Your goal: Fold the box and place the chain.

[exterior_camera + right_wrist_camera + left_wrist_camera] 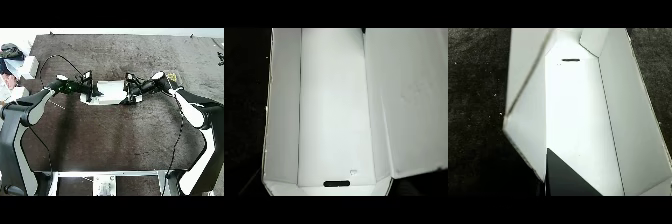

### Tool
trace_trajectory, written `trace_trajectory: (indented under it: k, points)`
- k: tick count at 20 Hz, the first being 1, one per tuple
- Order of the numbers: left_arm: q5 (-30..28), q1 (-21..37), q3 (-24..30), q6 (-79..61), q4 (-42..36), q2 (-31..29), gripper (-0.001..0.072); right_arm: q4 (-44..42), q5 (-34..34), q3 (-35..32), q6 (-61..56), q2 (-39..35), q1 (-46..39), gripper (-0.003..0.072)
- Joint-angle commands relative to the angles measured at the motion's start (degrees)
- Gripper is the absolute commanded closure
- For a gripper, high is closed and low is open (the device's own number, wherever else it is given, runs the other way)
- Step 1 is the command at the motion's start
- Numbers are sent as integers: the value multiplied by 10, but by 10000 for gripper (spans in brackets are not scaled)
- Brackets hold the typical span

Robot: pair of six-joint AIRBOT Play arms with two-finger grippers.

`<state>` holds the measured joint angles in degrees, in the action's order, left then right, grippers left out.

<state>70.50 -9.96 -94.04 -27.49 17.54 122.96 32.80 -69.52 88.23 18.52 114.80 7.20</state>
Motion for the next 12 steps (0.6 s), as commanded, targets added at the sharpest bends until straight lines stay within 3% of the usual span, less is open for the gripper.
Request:
trace_trajectory:
  k: [1,12]
  points:
    - [0,0,0,0,0,0,698,0,3,1,12,8,0,31]
    - [0,0,0,0,0,0,698,-7,-4,24,13,21,2,31]
